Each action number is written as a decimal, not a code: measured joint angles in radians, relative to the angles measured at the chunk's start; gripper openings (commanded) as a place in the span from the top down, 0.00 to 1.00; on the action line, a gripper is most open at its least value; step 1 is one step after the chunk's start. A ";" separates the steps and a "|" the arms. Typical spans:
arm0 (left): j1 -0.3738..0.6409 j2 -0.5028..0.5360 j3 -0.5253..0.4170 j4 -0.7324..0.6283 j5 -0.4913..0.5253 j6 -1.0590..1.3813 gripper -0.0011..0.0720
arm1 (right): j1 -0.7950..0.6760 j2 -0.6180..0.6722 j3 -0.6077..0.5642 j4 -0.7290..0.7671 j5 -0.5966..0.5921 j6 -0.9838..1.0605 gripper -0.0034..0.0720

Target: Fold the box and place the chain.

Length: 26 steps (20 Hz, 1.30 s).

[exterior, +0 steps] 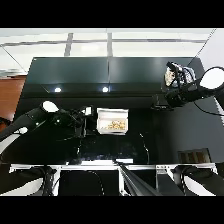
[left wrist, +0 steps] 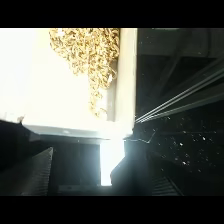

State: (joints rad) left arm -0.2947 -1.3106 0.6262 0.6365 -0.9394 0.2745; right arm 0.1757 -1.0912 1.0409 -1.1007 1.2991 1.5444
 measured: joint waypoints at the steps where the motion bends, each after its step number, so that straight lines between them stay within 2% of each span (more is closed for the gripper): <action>1: -0.005 -0.007 0.003 -0.002 0.010 0.001 0.01 | 0.000 0.000 0.000 0.000 -0.001 0.000 0.67; 9: -0.021 -0.031 0.021 -0.016 0.059 -0.019 0.01 | 0.000 0.000 0.000 -0.001 -0.024 0.000 0.67; 17: -0.090 -0.046 0.040 -0.018 0.085 0.020 0.03 | 0.000 0.000 -0.002 -0.003 -0.035 0.000 0.67; 18: -0.094 -0.046 0.041 -0.021 0.088 0.024 0.11 | 0.000 0.000 -0.003 -0.004 -0.040 0.000 0.67; 19: -0.097 -0.046 0.042 -0.021 0.093 0.026 0.32 | 0.000 0.000 -0.008 -0.006 -0.045 0.000 0.67; 20: -0.100 -0.046 0.042 -0.024 0.093 0.030 0.49 | 0.000 0.000 -0.015 -0.006 -0.053 0.000 0.67; 21: -0.102 -0.047 0.043 -0.024 0.094 0.030 0.50 | 0.000 0.000 -0.026 -0.006 -0.064 0.000 0.66; 22: -0.103 -0.047 0.043 -0.024 0.095 0.030 0.50 | 0.001 0.000 -0.042 -0.003 -0.082 0.000 0.41; 23: -0.104 -0.047 0.043 -0.024 0.096 0.031 0.50 | 0.002 0.000 -0.059 0.007 -0.108 0.000 0.06; 26: -0.105 -0.047 0.043 -0.025 0.099 0.033 0.50 | 0.029 -0.010 -0.106 0.076 -0.229 -0.022 0.05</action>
